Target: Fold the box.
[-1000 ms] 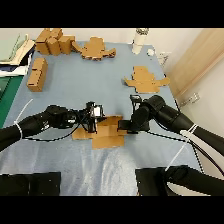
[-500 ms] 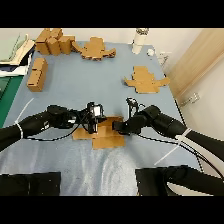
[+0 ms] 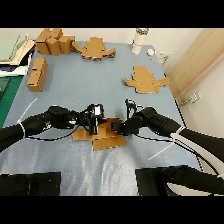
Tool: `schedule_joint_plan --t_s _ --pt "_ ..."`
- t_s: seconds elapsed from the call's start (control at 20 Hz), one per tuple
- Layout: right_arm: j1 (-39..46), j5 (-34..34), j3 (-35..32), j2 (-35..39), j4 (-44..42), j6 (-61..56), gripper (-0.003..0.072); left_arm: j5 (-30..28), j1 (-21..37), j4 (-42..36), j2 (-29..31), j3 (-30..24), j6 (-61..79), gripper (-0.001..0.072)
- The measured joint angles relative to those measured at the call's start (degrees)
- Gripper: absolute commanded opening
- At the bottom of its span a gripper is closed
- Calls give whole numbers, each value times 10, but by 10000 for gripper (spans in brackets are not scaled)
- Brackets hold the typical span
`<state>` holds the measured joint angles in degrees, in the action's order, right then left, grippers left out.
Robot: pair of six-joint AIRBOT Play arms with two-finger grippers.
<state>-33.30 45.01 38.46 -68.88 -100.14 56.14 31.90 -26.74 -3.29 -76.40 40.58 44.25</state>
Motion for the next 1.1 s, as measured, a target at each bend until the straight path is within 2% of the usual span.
schedule_joint_plan --t_s 0.35,0.65,1.1 --pt "0 6 -1 1 0 3 -1 13 3 0 0 0 -30 15" --pt "-1 46 -2 45 10 2 -1 35 34 0 0 0 -43 14" --pt "0 50 -1 72 46 -24 -1 57 49 -9 0 -1 -24 15"
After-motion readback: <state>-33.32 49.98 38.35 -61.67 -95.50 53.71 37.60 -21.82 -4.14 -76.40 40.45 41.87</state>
